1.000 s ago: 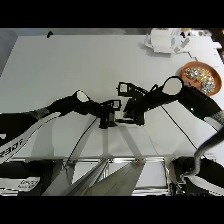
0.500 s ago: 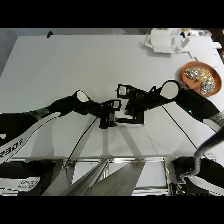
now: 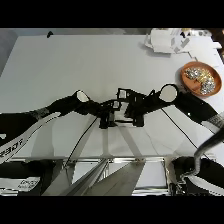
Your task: Fold the box and place the chain.
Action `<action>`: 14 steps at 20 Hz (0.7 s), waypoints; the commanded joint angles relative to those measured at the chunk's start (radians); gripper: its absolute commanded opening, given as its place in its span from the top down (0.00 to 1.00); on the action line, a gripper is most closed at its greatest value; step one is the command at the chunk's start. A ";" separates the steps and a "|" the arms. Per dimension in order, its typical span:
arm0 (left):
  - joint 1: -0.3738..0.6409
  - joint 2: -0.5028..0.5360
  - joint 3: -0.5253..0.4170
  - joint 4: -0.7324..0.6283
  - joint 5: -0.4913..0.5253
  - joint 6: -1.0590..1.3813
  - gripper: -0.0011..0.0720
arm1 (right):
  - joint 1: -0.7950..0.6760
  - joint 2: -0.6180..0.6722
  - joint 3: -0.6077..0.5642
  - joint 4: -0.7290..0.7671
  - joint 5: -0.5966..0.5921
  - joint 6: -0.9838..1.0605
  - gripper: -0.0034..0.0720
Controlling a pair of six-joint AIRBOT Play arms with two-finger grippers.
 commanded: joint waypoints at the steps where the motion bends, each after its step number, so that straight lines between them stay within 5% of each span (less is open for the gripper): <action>1: 0.000 0.000 0.001 0.001 0.000 0.002 0.70 | 0.000 0.000 -0.013 -0.006 -0.013 0.000 0.83; 6: 0.000 0.000 0.001 0.001 0.000 0.002 0.70 | 0.042 0.000 -0.025 -0.007 -0.010 0.000 0.79; 9: 0.000 0.000 0.001 0.001 0.000 0.002 0.70 | 0.055 0.001 -0.028 -0.006 0.003 0.000 0.54; 14: 0.000 0.000 0.001 0.001 0.001 0.002 0.70 | 0.055 0.047 -0.028 -0.008 0.012 0.000 0.53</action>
